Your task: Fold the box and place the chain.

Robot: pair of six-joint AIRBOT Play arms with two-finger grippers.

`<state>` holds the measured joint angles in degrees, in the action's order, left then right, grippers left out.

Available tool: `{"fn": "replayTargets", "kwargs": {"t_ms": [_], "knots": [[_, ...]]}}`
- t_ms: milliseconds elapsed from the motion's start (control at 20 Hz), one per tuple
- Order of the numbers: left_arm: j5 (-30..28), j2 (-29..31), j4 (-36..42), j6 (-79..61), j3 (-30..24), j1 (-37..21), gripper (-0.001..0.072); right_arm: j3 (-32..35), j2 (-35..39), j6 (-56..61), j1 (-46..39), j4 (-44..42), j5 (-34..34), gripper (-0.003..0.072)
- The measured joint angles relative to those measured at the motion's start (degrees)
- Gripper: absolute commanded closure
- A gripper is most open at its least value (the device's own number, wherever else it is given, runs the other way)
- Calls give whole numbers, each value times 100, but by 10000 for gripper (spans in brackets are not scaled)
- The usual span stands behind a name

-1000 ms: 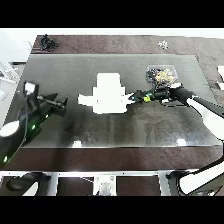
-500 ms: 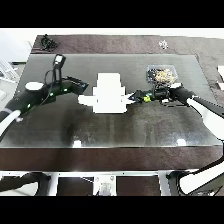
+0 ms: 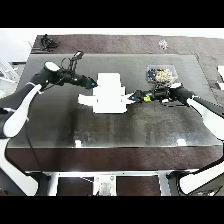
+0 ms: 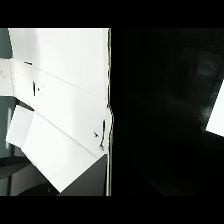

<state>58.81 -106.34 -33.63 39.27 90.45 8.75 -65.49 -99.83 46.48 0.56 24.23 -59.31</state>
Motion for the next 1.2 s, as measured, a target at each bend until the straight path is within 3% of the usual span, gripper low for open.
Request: {"fn": "replayTargets", "kwargs": {"t_ms": [150,350,700,1200], "knots": [[693,-590,-94,396,739,0,193,0,0,-7,0,0,0,683],[1161,-964,-234,660,1178,-90,192,-2,0,-9,0,0,-2,682],[1117,-1102,-166,885,1327,-608,194,-2,0,-20,0,0,-11,682],[1097,-1539,522,815,1340,-645,194,-2,0,-24,0,0,-28,682]]}}
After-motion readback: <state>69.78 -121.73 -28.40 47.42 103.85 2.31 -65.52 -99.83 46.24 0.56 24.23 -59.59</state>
